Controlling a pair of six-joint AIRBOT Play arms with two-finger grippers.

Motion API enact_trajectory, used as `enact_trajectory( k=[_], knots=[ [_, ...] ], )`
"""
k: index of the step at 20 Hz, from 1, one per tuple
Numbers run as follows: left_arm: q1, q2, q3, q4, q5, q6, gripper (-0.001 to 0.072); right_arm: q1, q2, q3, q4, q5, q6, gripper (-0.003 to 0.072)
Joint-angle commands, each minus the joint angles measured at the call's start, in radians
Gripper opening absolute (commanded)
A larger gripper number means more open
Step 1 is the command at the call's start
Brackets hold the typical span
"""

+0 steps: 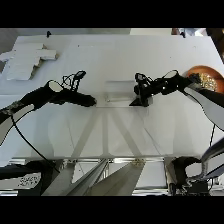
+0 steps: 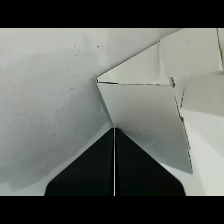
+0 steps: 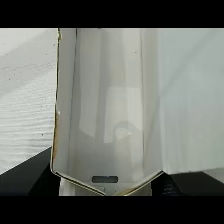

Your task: Fold the box and place the chain.

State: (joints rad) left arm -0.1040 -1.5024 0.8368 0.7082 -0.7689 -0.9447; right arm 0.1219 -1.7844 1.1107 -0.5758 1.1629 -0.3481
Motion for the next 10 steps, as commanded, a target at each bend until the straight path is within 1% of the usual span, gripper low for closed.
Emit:
enact_trajectory(
  k=[1, 4, 7, 10],
  knots=[
    [-0.004, -0.002, 0.0, -0.02, 0.032, -0.024, 0.0, 0.0, 0.001, 0.001, 0.0, 0.0, 0.0, 0.0456],
    [-0.004, -0.003, 0.0, -0.037, 0.032, -0.021, -0.0001, 0.0, 0.001, 0.001, 0.0, 0.0, 0.0, 0.0456],
    [-0.004, -0.003, 0.0, 0.025, 0.037, -0.029, -0.0003, 0.0, 0.001, 0.001, 0.0, 0.0, 0.0, 0.0456],
    [-0.004, -0.003, 0.0, 0.055, 0.042, -0.066, -0.0003, 0.0, 0.001, 0.001, 0.0, 0.0, 0.0, 0.0456]
  ],
)
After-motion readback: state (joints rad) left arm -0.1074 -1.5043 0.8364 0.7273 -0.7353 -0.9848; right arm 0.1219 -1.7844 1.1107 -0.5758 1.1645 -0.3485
